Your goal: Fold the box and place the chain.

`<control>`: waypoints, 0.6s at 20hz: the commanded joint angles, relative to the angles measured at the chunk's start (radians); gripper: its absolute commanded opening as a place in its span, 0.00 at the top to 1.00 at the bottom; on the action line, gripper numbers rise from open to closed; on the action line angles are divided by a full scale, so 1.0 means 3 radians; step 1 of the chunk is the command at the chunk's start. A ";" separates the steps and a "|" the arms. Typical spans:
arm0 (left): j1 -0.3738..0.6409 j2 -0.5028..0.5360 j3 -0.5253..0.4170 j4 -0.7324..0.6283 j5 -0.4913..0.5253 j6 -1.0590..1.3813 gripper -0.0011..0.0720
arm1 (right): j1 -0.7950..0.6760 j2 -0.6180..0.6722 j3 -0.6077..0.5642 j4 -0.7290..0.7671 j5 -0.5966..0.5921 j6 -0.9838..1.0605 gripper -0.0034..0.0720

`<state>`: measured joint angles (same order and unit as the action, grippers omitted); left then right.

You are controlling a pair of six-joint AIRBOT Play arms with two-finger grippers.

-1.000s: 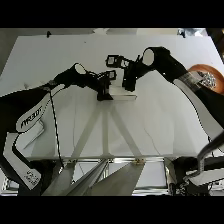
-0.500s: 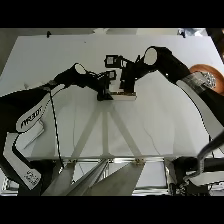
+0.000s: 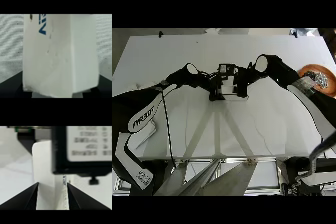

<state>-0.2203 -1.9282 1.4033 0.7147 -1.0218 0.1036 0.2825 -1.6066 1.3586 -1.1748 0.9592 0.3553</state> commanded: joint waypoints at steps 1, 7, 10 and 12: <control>0.0001 -0.0003 0.0001 0.0001 0.0003 0.0003 0.96 | 0.0004 0.0011 -0.0038 -0.0020 -0.0211 0.0113 0.49; 0.0001 -0.0003 0.0001 0.0001 0.0003 0.0001 0.96 | 0.0037 0.0010 -0.0053 -0.0024 -0.0046 0.0123 0.62; 0.0001 -0.0003 0.0001 0.0001 0.0001 0.0001 0.96 | 0.0064 0.0006 -0.0144 -0.0023 -0.0017 0.0123 0.62; 0.0001 -0.0003 0.0001 0.0001 0.0001 0.0003 0.96 | 0.0078 0.0006 -0.0214 -0.0022 -0.0020 0.0123 0.62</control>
<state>-0.2203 -1.9282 1.4033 0.7151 -1.0214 0.1047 0.2993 -1.6028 1.3178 -1.1805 0.9371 0.3916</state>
